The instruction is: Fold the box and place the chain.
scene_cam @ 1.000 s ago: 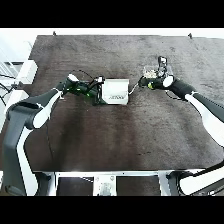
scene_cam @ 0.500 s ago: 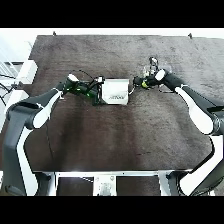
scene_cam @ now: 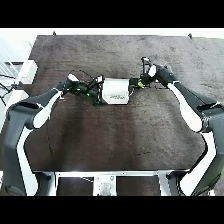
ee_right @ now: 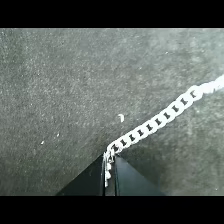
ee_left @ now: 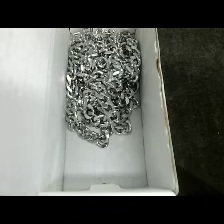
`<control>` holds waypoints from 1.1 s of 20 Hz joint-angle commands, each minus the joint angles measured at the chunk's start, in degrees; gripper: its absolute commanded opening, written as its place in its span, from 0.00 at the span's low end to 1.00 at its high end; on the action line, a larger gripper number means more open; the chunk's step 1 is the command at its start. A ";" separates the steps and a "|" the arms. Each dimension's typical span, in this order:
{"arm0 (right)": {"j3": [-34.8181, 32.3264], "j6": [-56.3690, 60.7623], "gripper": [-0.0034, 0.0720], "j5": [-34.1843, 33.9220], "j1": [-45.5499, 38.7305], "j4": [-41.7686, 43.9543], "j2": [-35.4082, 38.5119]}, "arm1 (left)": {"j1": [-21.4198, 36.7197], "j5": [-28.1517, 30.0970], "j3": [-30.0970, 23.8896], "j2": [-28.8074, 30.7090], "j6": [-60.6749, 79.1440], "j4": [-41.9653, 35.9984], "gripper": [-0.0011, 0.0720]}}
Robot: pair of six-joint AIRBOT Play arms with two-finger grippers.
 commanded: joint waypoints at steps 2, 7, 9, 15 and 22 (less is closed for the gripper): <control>1.11 0.50 0.06 1.44 2.34 -6.32 7.02 | 0.02 0.02 0.00 0.04 0.02 -0.15 0.50; 1.09 0.46 0.06 4.74 3.32 -11.28 19.41 | 0.02 0.02 0.00 0.04 0.02 -0.17 0.50; 1.09 0.42 0.06 6.69 4.42 -13.07 22.77 | 0.00 0.02 0.00 0.04 0.02 -0.17 0.50; 1.09 -1.03 0.06 9.81 10.34 -18.23 30.38 | 0.02 0.04 0.00 0.04 0.02 -0.15 0.50; 1.11 -1.05 0.06 9.79 15.39 -21.46 34.80 | 0.02 0.66 0.00 0.04 0.02 -0.09 0.50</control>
